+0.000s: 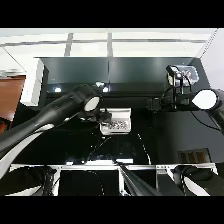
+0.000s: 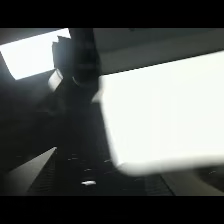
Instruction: Fold the box and place the chain.
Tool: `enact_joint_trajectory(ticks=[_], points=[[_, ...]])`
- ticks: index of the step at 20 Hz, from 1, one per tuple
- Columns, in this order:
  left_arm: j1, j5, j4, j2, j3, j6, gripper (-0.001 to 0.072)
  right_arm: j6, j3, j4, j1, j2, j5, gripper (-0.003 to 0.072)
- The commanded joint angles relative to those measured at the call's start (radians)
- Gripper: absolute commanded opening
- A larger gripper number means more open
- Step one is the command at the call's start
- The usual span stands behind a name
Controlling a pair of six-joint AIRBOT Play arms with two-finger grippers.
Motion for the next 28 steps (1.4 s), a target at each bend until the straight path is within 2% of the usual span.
enact_joint_trajectory(ticks=[1, 3, 4, 5, 7, 8, 9, 10, 11, 12, 14, 16, 20, 23, 28], points=[[0.027, -0.029, 0.247, 0.183, -0.112, 0.039, 0.0605, 0.0, 0.0, 0.0, -0.001, 0.001, -0.006, 0.0203], [0.141, -0.002, 0.248, 0.288, -0.25, 0.025, 0.0604, 0.001, 0.0, 0.0, -0.001, 0.001, -0.005, 0.0203], [0.208, 0.061, 0.216, 0.328, -0.322, 0.023, 0.0604, 0.001, 0.0, 0.0, -0.001, 0.001, -0.005, 0.0203], [0.283, 0.145, 0.14, 0.359, -0.391, 0.023, 0.0604, 0.002, 0.0, 0.001, 0.0, 0.001, -0.005, 0.0203], [0.438, 0.351, -0.18, 0.374, -0.518, 0.196, 0.0604, 0.016, 0.0, 0.001, 0.0, 0.001, -0.005, 0.0203], [0.5, 0.436, -0.393, 0.362, -0.571, 0.405, 0.0604, 0.016, 0.0, 0.005, 0.0, 0.0, -0.005, 0.0203], [0.542, 0.478, -0.598, 0.341, -0.609, 0.669, 0.0604, 0.018, 0.0, 0.005, 0.0, 0.0, -0.005, 0.0203], [0.569, 0.462, -0.777, 0.307, -0.628, 0.998, 0.0605, 0.024, 0.0, 0.005, 0.0, 0.0, -0.005, 0.0203], [0.58, 0.392, -0.892, 0.267, -0.627, 1.288, 0.0605, 0.031, 0.0, 0.005, 0.0, 0.0, -0.005, 0.0203], [0.579, 0.335, -0.946, 0.235, -0.626, 1.495, 0.0605, 0.031, 0.0, 0.005, 0.0, 0.0, -0.005, 0.0203], [0.563, 0.312, -0.962, 0.187, -0.626, 1.77, 0.0608, 0.031, 0.0, 0.005, 0.0, 0.0, -0.005, 0.0203], [0.551, 0.324, -0.965, 0.165, -0.626, 1.98, 0.0714, 0.039, 0.0, 0.005, 0.0, 0.0, -0.005, 0.0203], [0.539, 0.346, -1.026, 0.154, -0.626, 2.427, 0.0714, 0.055, 0.0, 0.005, 0.0, 0.0, -0.005, 0.0203], [0.539, 0.393, -1.145, 0.11, -0.624, 2.5, 0.0714, 0.057, 0.0, 0.005, 0.0, 0.0, -0.005, 0.0203], [0.535, 0.375, -1.179, 0.059, -0.598, 2.501, 0.0715, 0.069, 0.0, 0.005, 0.0, 0.0, -0.006, 0.0202]])
